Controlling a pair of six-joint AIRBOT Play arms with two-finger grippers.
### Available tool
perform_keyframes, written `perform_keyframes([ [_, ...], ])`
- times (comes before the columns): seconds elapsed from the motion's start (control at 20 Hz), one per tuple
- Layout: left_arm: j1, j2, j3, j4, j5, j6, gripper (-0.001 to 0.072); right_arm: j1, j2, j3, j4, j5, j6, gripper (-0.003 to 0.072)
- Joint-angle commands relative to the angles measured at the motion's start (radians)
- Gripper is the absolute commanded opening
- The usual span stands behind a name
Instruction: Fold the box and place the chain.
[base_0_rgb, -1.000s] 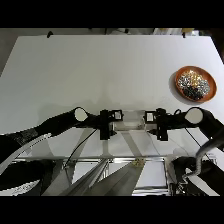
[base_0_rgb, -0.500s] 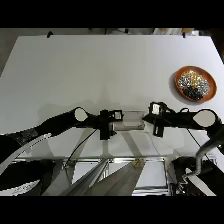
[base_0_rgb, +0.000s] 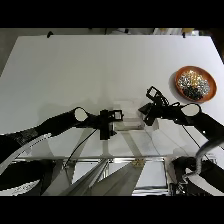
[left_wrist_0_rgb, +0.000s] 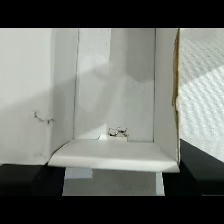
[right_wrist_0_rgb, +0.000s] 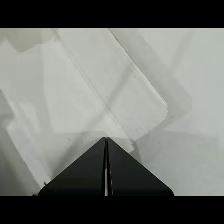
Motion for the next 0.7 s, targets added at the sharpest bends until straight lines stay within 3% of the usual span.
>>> perform_keyframes([
  [0.0,0.000,0.000,0.000,0.000,0.000,0.000,0.0252,0.000,-0.018,0.000,-0.031,0.016,0.055,0.0018],
  [0.25,0.000,0.000,0.000,0.000,0.000,0.000,0.0252,0.000,0.095,0.000,-0.227,0.057,0.253,0.0017],
  [0.45,0.000,0.001,0.000,0.000,0.000,0.000,0.0252,0.000,0.262,0.000,-0.442,0.151,0.238,0.0018],
  [0.65,0.000,0.000,0.000,0.000,0.000,0.000,0.0252,0.031,0.285,-0.001,-0.661,0.298,0.178,0.0017],
])
